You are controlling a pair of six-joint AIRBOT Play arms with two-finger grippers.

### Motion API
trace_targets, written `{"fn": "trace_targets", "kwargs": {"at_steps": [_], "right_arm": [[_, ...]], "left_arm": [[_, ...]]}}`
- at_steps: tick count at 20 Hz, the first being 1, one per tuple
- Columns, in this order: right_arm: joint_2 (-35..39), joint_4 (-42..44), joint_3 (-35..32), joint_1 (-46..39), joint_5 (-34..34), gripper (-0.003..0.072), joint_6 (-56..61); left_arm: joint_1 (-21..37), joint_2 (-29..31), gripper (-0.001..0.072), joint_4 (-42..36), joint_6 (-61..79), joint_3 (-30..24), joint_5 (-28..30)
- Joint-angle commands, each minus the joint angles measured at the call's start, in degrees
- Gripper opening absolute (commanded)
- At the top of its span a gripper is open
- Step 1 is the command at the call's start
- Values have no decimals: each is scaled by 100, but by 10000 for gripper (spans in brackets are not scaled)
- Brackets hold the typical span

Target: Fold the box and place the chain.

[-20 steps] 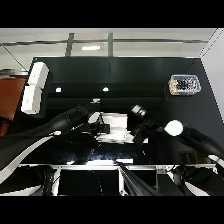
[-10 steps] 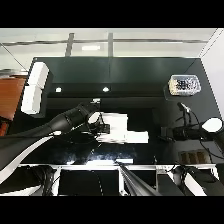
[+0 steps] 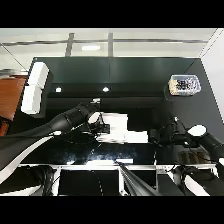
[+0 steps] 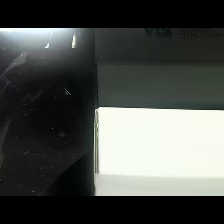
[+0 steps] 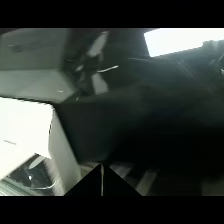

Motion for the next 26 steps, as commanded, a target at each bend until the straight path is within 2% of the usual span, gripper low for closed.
{"fn": "trace_targets", "kwargs": {"at_steps": [1, 2, 3, 4, 5, 8, 13, 18, 19, 20, 26], "right_arm": [[-404, 697, 42, 839, -697, 25, -232], [-433, 802, 98, 962, -697, 32, -321], [-431, 837, 201, 1005, -605, 192, -363], [-431, 824, 350, 1003, -411, 463, -424], [-428, 782, 516, 1003, -153, 604, -605], [-428, 516, 1036, 1003, 492, 613, -737], [-428, 546, 1370, 1054, 623, 612, -654], [-428, 533, 1403, 1556, 179, 591, -234], [-428, 531, 1403, 1670, 44, 493, -103], [-428, 531, 1403, 1773, -90, 460, 22], [-428, 378, 1421, 2214, -483, 459, 409]], "left_arm": [[-4, -4, 31, 2, 2, 2, -2], [-2, -4, 32, 2, 4, 2, -2], [-4, -4, 32, 0, 4, 2, -4], [-4, -4, 32, -2, 4, 2, -4], [-4, -4, 32, -2, 4, 2, -17], [-4, -4, 32, -20, 4, 2, -17], [-4, -4, 32, -20, 4, 2, -9], [-4, -4, 32, -20, 4, 2, -11], [-4, -4, 32, -20, 4, 2, -11], [-4, -4, 32, -20, 4, 2, -15], [-4, -4, 32, -17, 4, 2, -11]]}}
